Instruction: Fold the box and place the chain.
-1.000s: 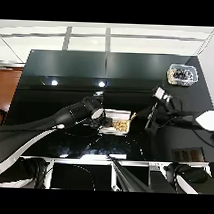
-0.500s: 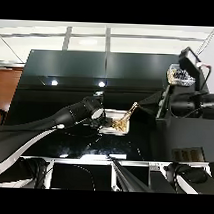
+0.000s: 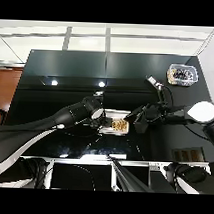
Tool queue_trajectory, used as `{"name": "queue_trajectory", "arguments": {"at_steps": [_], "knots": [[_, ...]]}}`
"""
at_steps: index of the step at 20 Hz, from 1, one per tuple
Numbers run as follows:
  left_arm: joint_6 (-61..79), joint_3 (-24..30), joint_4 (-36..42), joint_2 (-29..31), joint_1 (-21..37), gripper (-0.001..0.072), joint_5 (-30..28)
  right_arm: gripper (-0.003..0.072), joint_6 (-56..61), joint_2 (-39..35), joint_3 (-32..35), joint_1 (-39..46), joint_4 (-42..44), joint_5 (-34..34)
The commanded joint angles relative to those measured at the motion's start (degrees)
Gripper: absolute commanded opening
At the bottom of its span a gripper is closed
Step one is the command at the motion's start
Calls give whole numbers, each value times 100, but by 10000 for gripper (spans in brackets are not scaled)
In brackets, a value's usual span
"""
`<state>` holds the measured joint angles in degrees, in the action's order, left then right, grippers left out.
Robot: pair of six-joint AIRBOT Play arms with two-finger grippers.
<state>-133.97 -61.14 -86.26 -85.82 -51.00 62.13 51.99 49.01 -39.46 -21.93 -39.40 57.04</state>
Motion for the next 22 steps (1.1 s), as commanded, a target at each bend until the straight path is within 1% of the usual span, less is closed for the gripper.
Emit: {"name": "queue_trajectory", "arguments": {"at_steps": [1,5,6,7,8,9,11,14,16,18,20,21,22], "knots": [[0,0,-2,2,7,33,0,508,232,-26,120,238,-306,-164],[-61,-11,2,9,74,36,70,508,229,-431,-9,1176,-282,595],[-157,-61,-9,17,92,161,195,508,229,-549,-13,1386,-284,756],[-151,-149,-42,44,109,347,330,507,229,-640,-13,1563,-284,890],[-131,-251,-125,92,122,403,463,507,229,-715,-13,1716,-284,1003],[-4,-361,-247,170,122,406,608,507,229,-756,-15,1849,-284,1095],[765,-507,-345,415,153,407,789,507,232,-767,-15,2002,-284,1152],[2227,-492,-332,1067,260,407,1217,507,229,-767,-15,2050,-286,1108],[3161,-487,-315,1602,422,407,1329,507,232,-767,-15,2050,-286,1099],[3880,-393,-203,2155,728,406,1213,507,232,-767,-15,2050,-286,1095],[4266,-42,20,2603,1379,407,881,507,232,-767,-15,2050,-284,1082],[4459,229,286,2769,1856,406,553,507,229,-767,-15,2050,-284,1086],[4771,533,778,2905,2319,406,92,507,225,-767,-15,2039,-291,1099]]}}
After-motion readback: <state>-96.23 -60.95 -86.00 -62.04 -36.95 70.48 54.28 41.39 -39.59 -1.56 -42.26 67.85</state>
